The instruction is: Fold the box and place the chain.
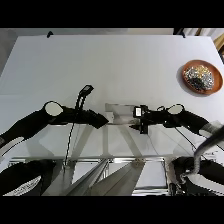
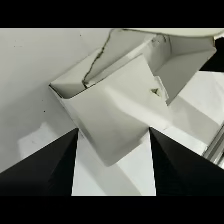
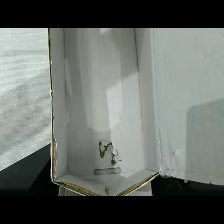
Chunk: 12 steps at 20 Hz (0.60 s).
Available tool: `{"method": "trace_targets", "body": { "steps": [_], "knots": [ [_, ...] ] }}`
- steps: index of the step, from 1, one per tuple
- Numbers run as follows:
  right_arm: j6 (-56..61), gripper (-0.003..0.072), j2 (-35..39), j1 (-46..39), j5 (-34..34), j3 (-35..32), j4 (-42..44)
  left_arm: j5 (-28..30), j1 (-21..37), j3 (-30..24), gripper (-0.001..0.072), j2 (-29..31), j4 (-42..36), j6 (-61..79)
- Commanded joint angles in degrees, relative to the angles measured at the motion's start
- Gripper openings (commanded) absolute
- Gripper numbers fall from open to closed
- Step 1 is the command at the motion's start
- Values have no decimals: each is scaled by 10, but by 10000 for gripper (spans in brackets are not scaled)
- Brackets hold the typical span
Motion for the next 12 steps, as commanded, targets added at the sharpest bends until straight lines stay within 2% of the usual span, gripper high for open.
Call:
{"method": "trace_targets", "body": {
  "steps": [1, 8, 12],
  "knots": [
    [0, 399, 0, 0, 0, 0, 0, 22, -13, 21, 492, -10, 63, -108],
    [0, 399, 0, 0, 0, 0, 0, 19, -59, 82, 497, -53, 171, -238],
    [0, 399, 0, 0, 0, 0, 0, 7, -78, 104, 514, -56, 286, -369]
  ]
}}
